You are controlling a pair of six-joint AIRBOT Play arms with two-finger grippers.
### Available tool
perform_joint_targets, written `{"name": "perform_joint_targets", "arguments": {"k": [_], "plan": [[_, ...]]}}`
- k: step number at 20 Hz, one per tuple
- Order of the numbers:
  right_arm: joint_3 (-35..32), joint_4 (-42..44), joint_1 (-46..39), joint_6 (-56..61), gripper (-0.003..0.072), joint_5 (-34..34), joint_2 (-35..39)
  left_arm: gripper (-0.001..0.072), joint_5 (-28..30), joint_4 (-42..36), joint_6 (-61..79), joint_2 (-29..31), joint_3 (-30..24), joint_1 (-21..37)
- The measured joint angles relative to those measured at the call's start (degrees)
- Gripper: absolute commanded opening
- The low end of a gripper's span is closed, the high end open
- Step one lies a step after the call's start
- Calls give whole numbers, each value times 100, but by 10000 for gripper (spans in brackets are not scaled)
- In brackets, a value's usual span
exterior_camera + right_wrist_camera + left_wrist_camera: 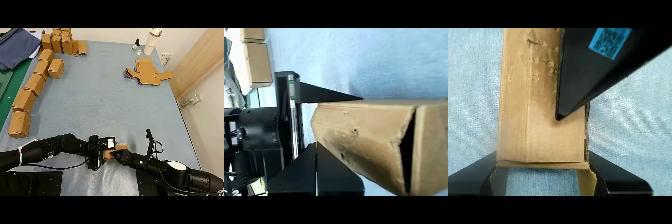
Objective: Fold the box.
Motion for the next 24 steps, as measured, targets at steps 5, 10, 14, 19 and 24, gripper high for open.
{"name": "perform_joint_targets", "arguments": {"k": [5, 10, 14, 19, 24], "plan": [[-17, -26, -17, 92, 4, 417, -527, 451, 2, 0, 0, 0, 0, 0], [-20, -28, -20, 140, 3, 636, -776, 451, 0, 11, 13, 0, 0, 0], [81, -186, -17, 96, 2, 562, -605, 451, 2, -17, -22, 0, 0, 0], [404, -317, -15, -461, 2, -472, 245, 451, -2, -4, -4, 0, 0, 0], [560, 909, -20, -2430, 2, -2361, 728, 451, -2, -2, -2, 0, 0, 0]]}}
